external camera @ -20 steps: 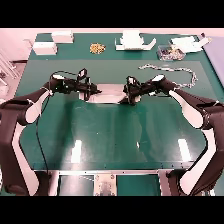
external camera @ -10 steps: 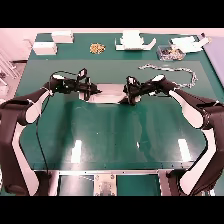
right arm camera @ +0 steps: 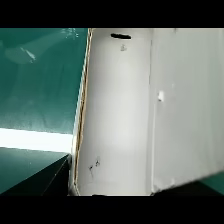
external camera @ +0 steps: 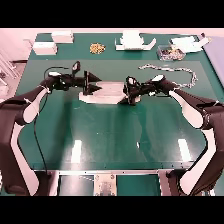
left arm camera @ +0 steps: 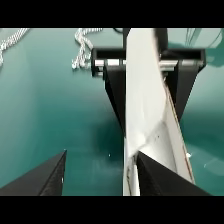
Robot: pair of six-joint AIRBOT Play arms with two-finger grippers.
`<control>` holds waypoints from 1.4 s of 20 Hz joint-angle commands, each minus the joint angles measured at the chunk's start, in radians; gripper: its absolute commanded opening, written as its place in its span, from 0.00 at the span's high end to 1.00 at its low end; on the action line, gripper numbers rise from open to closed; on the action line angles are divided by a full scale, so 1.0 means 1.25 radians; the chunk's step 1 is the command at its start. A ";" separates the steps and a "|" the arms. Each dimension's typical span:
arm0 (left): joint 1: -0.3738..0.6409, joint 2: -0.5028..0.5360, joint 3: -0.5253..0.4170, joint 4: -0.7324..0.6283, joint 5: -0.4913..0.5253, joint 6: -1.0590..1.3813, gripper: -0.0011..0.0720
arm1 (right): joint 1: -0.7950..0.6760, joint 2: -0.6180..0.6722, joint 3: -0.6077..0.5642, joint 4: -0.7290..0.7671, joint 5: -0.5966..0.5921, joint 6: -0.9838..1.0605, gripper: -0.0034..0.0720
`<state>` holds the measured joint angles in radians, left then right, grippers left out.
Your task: Fold the box and place the chain.
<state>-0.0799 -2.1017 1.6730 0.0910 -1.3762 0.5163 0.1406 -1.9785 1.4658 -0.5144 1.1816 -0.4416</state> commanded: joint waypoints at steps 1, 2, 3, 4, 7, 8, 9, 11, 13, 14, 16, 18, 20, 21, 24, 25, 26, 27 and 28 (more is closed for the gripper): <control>0.037 0.002 0.045 -0.026 -0.159 -0.059 0.32 | 0.000 0.000 0.000 0.001 -0.002 0.000 0.27; 0.049 0.002 0.060 -0.032 -0.200 -0.067 0.32 | 0.000 0.000 0.000 0.001 -0.002 0.000 0.26; 0.060 0.002 0.074 -0.043 -0.235 -0.082 0.37 | 0.000 0.000 0.000 0.001 -0.002 0.000 0.26; 0.070 0.002 0.092 -0.043 -0.274 -0.087 0.65 | 0.000 0.000 0.000 0.001 -0.002 0.000 0.26; 0.089 0.002 0.142 -0.050 -0.360 -0.123 0.96 | 0.000 0.000 0.000 0.001 -0.002 0.000 0.26; 0.090 0.010 0.148 -0.047 -0.349 -0.147 0.97 | 0.000 0.000 0.000 0.001 -0.002 0.000 0.27; 0.089 0.027 0.148 -0.036 -0.334 -0.160 0.97 | 0.000 0.000 0.000 0.001 -0.002 0.000 0.26; 0.089 0.079 0.146 0.005 -0.308 -0.166 0.97 | 0.000 0.000 0.000 0.001 -0.002 0.000 0.26; 0.089 0.143 0.143 0.062 -0.276 -0.186 0.97 | 0.000 0.000 0.000 0.001 -0.002 0.000 0.26; 0.089 0.171 0.143 0.087 -0.263 -0.204 0.97 | 0.000 0.000 0.000 0.001 -0.002 0.000 0.26; 0.082 0.220 0.142 0.121 -0.244 -0.230 0.97 | 0.000 0.000 0.000 0.001 -0.002 0.000 0.26; 0.052 0.255 0.142 0.207 -0.215 -0.248 0.97 | 0.000 0.000 0.000 0.001 -0.002 0.000 0.26; -0.002 0.294 0.113 0.310 -0.163 -0.245 0.97 | 0.000 0.000 0.000 0.001 -0.002 0.000 0.26; -0.026 0.315 0.079 0.342 -0.117 -0.244 0.97 | 0.000 0.000 0.000 0.001 -0.002 0.000 0.26; -0.047 0.378 -0.058 0.315 0.042 -0.234 0.97 | 0.000 0.000 0.000 0.001 -0.002 0.000 0.27; -0.047 0.401 -0.117 0.279 0.092 -0.219 0.97 | 0.000 0.000 0.000 0.001 -0.002 0.000 0.26; -0.047 0.425 -0.182 0.245 0.146 -0.191 0.97 | 0.000 0.000 0.000 0.001 -0.002 0.000 0.27; -0.050 0.452 -0.251 0.211 0.199 -0.146 0.97 | 0.000 0.000 0.000 0.001 -0.002 0.000 0.27; -0.052 0.472 -0.310 0.181 0.241 -0.110 0.97 | 0.000 0.000 0.000 0.001 -0.002 0.000 0.27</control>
